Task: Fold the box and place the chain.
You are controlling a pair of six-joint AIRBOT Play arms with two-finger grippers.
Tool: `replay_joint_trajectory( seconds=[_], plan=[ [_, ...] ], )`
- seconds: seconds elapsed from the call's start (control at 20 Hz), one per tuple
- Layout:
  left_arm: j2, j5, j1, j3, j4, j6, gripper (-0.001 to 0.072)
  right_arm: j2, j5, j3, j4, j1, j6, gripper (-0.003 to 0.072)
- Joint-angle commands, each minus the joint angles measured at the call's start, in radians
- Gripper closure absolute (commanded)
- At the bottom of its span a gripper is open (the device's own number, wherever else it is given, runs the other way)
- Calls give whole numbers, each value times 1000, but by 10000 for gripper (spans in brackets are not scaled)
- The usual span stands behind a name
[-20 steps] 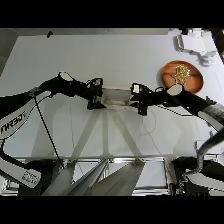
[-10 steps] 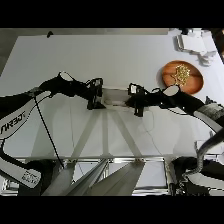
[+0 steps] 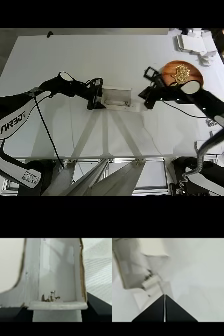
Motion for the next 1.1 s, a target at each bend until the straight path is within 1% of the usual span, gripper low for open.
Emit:
replay_joint_trajectory(
  seconds=[0.0, 0.1, 0.25, 0.4, 0.55, 0.6, 0.65, 0.75, 0.8, 0.95, 1.05],
  plan=[
    [0, 1, 0, 0, 0, 1, 435, 37, 58, -8, -63, -179, 393, 677],
    [0, 1, 0, 0, 0, 1, 435, 37, 88, -34, -70, -243, 488, 681],
    [0, 1, 0, 0, 0, 1, 435, 35, 134, -89, -66, -245, 545, 684],
    [0, 1, 0, 0, 0, 1, 435, 18, 106, -149, -58, -220, 586, 685],
    [0, 1, 0, 0, 0, 1, 435, -54, 85, -169, 8, -159, 578, 685],
    [0, 1, 0, 0, 0, 1, 435, -86, 61, -169, 40, -138, 563, 685],
    [0, 1, 0, 0, 0, 1, 435, -126, 45, -169, 108, -121, 530, 686],
    [0, 1, 0, 0, 0, 1, 435, -193, 53, -169, 288, -94, 430, 686],
    [0, 1, 0, 0, 0, 1, 435, -217, 58, -169, 346, -80, 399, 686],
    [0, 1, 0, 0, 0, 1, 435, -241, 65, -169, 433, -41, 345, 685],
    [0, 1, 0, 0, 0, 1, 435, -240, 125, -169, 514, -41, 291, 684]
  ],
)
